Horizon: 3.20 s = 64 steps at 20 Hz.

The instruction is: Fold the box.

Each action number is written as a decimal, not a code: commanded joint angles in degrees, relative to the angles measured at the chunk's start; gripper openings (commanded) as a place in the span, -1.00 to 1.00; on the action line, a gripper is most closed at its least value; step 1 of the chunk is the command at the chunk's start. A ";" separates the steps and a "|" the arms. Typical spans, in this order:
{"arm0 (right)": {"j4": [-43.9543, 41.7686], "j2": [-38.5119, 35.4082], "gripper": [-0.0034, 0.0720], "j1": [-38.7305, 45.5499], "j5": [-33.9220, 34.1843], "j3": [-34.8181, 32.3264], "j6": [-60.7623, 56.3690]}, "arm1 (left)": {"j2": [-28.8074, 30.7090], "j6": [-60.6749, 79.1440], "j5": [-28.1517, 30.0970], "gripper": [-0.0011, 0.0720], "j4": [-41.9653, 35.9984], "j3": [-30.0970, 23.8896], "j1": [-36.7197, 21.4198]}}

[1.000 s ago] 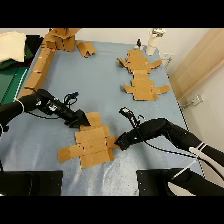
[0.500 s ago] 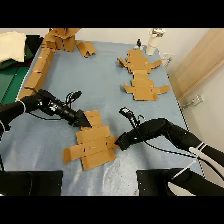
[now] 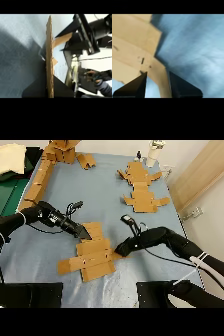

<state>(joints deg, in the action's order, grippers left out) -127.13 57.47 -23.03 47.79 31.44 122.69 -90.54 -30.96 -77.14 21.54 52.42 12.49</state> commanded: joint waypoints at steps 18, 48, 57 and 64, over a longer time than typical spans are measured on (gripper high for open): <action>13.68 -1.57 -0.91 9.35 21.62 15.50 -30.27 | 21.66 33.31 40.87 -0.94 4.13 -9.35 23.67; 12.26 -9.33 -0.91 9.33 12.50 6.45 -32.87 | 21.53 52.59 37.55 -0.94 -7.30 -15.47 24.22; 12.26 -9.33 -0.90 9.33 10.64 6.45 -32.65 | 21.22 47.19 35.74 -0.94 -2.58 -15.50 24.33; 12.26 -9.33 -0.91 9.33 10.60 6.45 -32.65 | 20.92 45.92 36.04 -0.94 -2.78 -15.58 24.50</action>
<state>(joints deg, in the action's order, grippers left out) -114.85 48.18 -13.69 58.48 37.91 90.02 -69.54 15.42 -41.65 18.83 36.86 36.80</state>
